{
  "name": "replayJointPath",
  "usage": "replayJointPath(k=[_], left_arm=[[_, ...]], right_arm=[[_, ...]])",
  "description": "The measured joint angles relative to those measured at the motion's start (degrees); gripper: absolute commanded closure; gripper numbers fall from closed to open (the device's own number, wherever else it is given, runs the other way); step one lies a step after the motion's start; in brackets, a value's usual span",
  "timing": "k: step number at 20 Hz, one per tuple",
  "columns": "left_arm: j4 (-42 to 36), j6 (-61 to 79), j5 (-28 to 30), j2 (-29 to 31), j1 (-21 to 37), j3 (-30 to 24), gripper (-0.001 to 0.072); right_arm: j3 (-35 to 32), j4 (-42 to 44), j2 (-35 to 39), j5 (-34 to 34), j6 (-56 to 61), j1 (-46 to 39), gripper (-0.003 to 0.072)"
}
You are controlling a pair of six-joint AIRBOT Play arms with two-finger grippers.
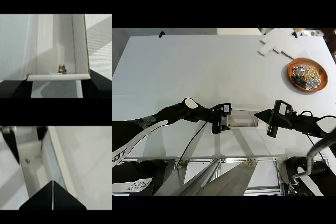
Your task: Fold the box and place the chain.
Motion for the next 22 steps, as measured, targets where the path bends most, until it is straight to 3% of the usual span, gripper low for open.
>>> replayJointPath(k=[4,9,14,18,22], left_arm=[[0.02,0.00,-0.02,0.00,0.00,0.00,0.0611],[0.02,0.00,-0.02,0.00,0.00,0.00,0.0611],[0.02,-0.02,-0.02,0.00,0.00,0.00,0.0611],[0.02,-0.02,-0.02,0.00,0.00,0.00,0.0611],[0.00,-0.02,-0.04,0.00,0.00,0.00,0.0611]], right_arm=[[0.02,8.35,-3.17,-2.64,-0.39,0.00,0.0668],[0.07,13.31,-12.74,-7.41,-2.19,-0.02,0.0669],[2.03,20.00,-10.47,-3.65,-7.63,-0.02,0.0668],[2.78,15.41,-7.28,2.69,-8.96,2.08,0.0668],[3.02,3.32,-7.41,4.74,-8.96,8.68,0.0668]])
